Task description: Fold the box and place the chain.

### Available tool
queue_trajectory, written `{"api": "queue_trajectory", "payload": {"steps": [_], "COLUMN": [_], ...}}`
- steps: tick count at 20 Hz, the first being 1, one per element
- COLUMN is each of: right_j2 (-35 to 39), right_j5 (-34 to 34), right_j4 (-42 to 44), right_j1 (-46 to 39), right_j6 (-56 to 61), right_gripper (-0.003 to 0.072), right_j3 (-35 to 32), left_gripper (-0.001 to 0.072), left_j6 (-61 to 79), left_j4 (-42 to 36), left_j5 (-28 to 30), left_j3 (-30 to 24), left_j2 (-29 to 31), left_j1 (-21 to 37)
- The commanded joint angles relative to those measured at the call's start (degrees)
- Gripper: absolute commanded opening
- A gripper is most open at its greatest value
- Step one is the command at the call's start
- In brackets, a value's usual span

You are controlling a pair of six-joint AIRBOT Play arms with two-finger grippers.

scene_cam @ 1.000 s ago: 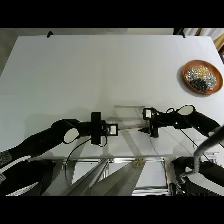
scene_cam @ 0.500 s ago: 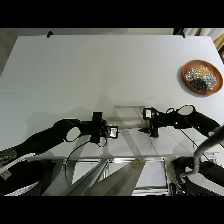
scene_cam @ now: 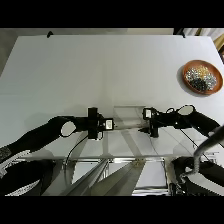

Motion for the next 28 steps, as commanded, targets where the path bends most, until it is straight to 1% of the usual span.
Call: {"api": "queue_trajectory", "payload": {"steps": [1,3,6,7,13,15,18,20,22,24,25,26,27,28], "right_j2": [0.0,0.0,0.0,0.0,0.0,0.0,0.0,0.0,0.0,0.0,0.0,0.0,0.0,0.0], "right_j5": [0.0,0.0,0.0,0.0,0.0,0.0,0.0,0.0,0.0,0.0,0.0,0.0,0.0,0.0], "right_j4": [0.0,0.0,0.0,0.0,0.0,0.0,0.0,0.0,0.0,0.0,0.0,0.0,0.0,0.0], "right_j1": [0.0,0.0,0.0,0.0,0.0,0.0,0.0,0.0,0.0,0.0,0.0,0.0,0.0,0.0], "right_j6": [0.0,0.0,0.0,0.0,0.0,0.0,0.0,0.0,0.0,0.0,0.0,0.0,0.0,0.0], "right_gripper": [0.0441,0.0441,0.0441,0.0441,0.0441,0.0441,0.0441,0.0441,0.0441,0.0441,0.0441,0.0441,0.0441,0.0441], "right_j3": [0.0,0.0,0.0,0.0,0.0,0.0,0.0,0.0,0.0,0.0,0.0,0.0,0.0,0.0], "left_gripper": [0.0341,0.0340,0.0340,0.0340,0.0333,0.0276,0.0275,0.0275,0.0275,0.0274,0.0251,0.0156,0.0143,0.0146], "left_j6": [8.6,17.1,31.4,33.7,33.3,33.3,30.3,27.8,27.9,27.9,27.9,28.2,28.7,28.8], "left_j4": [-7.8,-16.5,-31.4,-34.2,-34.0,-33.9,-30.9,-27.9,-27.8,-27.8,-27.8,-27.8,-27.8,-27.8], "left_j5": [0.5,0.5,0.4,0.4,-0.1,-2.4,-4.5,-4.5,-3.9,-1.7,-0.4,0.4,0.7,0.7], "left_j3": [0.0,0.0,0.0,0.0,0.0,0.0,0.0,0.0,0.0,0.0,0.0,0.0,0.0,0.1], "left_j2": [0.1,0.0,-1.4,-2.0,-2.4,-2.7,-3.5,-3.5,-3.5,-3.5,-3.5,-3.5,-3.5,-3.5], "left_j1": [0.9,0.9,0.9,0.9,0.9,0.9,0.9,0.9,0.9,0.7,0.7,0.7,0.7,0.7]}}
